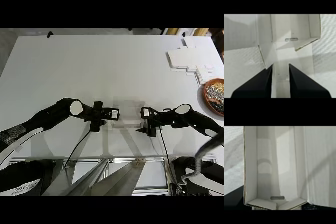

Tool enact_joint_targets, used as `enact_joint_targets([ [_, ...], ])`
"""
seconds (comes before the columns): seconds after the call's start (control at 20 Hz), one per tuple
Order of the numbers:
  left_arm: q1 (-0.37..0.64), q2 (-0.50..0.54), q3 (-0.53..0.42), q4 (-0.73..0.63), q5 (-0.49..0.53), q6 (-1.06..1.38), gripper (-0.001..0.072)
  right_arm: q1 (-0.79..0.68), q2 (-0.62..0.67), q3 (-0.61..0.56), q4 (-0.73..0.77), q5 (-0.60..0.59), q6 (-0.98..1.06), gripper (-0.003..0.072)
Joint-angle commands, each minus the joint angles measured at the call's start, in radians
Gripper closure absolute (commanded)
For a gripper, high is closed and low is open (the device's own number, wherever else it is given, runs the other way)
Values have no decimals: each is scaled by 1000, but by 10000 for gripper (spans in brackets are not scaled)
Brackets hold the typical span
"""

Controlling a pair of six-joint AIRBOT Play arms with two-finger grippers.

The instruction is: Fold the box and place the chain.

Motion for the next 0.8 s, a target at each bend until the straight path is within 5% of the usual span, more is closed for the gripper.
enact_joint_targets([
  [0.0, 0, -3, 0, -31, 13, 72, 478, 0, 0, 0, 0, 0, 0, 287],
  [0.75, -37, -27, 0, -167, 11, 107, 506, 0, 0, 0, 0, 0, 0, 287],
])
